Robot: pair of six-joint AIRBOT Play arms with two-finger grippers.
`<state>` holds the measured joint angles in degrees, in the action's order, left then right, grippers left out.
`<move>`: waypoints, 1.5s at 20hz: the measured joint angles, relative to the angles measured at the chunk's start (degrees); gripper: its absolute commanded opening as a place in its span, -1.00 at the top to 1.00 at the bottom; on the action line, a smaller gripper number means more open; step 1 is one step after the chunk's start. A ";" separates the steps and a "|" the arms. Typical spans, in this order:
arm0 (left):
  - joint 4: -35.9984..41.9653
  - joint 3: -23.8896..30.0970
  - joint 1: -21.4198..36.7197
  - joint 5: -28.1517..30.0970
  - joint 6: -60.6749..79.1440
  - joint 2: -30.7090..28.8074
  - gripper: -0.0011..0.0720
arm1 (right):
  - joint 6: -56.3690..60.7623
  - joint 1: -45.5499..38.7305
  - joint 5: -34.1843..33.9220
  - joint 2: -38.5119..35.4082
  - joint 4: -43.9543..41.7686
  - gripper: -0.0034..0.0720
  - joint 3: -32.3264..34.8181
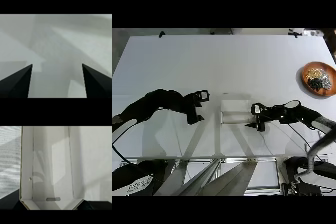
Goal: Fold the box and place the chain.
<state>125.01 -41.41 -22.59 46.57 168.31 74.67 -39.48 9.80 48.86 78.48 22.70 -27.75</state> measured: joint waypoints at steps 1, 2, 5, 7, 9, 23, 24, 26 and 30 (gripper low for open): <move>0.35 -0.44 -1.27 -1.20 0.26 0.44 -0.97 | 0.00 0.00 0.00 0.00 -0.02 -0.20 0.00; 0.72 -0.83 -2.58 -2.54 0.52 0.79 -0.97 | 0.00 0.00 0.00 0.00 0.00 -0.20 0.00; 1.53 -1.42 -5.73 -4.68 0.90 1.64 -0.97 | 0.00 0.00 -0.02 0.00 0.00 -0.20 0.00; 2.16 -1.60 -7.45 -5.40 1.03 2.19 -0.97 | 0.00 0.00 -0.02 0.00 0.00 -0.20 0.00; 2.56 -1.70 -9.09 -5.90 1.07 2.60 -0.97 | 0.00 0.00 -0.02 0.00 0.00 -0.20 0.00; 3.08 -1.75 -14.21 -4.28 1.18 3.06 -0.97 | 0.00 0.00 0.00 0.00 0.00 -0.20 0.00; 3.54 -1.75 -14.45 -4.63 1.18 3.06 -0.97 | 0.00 0.00 -0.02 0.00 -0.02 -0.20 0.00; 4.35 -1.75 -14.69 -5.46 1.18 3.06 -0.97 | 0.00 0.00 0.00 0.00 -0.02 -0.20 0.00; 5.53 -1.75 -14.25 -5.49 1.18 3.06 -0.97 | -0.02 0.00 -0.02 0.00 0.00 -0.20 0.00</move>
